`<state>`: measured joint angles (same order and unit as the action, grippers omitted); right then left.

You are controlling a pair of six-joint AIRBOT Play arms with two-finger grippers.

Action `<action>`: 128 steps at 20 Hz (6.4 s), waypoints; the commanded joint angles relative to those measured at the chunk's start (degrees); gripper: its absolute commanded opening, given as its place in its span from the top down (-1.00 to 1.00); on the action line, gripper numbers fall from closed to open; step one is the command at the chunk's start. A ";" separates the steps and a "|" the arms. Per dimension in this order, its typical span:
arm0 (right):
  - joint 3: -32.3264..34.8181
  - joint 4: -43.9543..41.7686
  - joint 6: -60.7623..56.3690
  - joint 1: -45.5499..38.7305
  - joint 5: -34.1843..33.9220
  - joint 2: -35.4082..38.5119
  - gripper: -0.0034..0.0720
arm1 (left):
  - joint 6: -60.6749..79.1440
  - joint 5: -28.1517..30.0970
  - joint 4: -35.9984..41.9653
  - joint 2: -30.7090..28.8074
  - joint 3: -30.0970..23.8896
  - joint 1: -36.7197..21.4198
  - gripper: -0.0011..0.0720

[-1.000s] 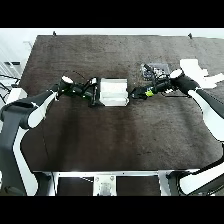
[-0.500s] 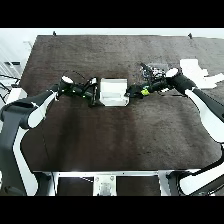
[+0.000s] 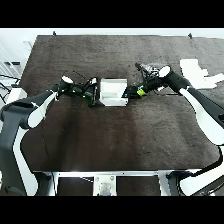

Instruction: Fold the box and place the chain.

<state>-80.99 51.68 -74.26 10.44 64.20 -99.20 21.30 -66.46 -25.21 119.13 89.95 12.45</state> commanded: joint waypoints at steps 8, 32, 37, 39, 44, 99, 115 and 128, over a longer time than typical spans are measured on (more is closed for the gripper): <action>-1.22 5.53 -10.62 3.54 -3.13 -0.02 -0.42 | 0.00 0.00 -0.02 -0.02 0.04 -0.04 -0.14; -9.75 33.03 -35.74 12.00 -0.44 -4.68 -0.11 | 0.00 -0.04 -0.02 -0.02 0.04 -0.04 -0.14; -13.81 34.99 -37.97 12.13 5.95 -7.91 -0.05 | -0.02 -0.04 0.00 -0.02 0.04 -0.04 -0.14; -14.99 36.37 -38.34 12.76 5.97 -7.91 0.11 | -0.02 -0.07 -0.02 -0.02 0.04 -0.04 -0.14; -15.85 37.31 -41.59 14.27 7.56 -9.01 0.14 | -0.02 -0.09 -0.02 -0.02 0.04 -0.04 -0.14; -14.03 32.26 -39.60 13.35 5.70 -6.82 0.02 | -0.02 -0.07 -0.02 -0.02 0.04 -0.04 -0.14; -20.00 38.47 -41.62 13.62 14.53 -10.93 0.33 | -0.04 -0.17 0.00 -0.02 0.04 -0.04 -0.14; -21.20 40.46 -41.70 16.02 14.75 -11.06 0.87 | -0.07 -0.17 -0.02 -0.02 0.04 -0.04 -0.14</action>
<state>-102.13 91.55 -116.05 26.28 78.81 -110.24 21.17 -66.76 -25.28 119.11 89.95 12.43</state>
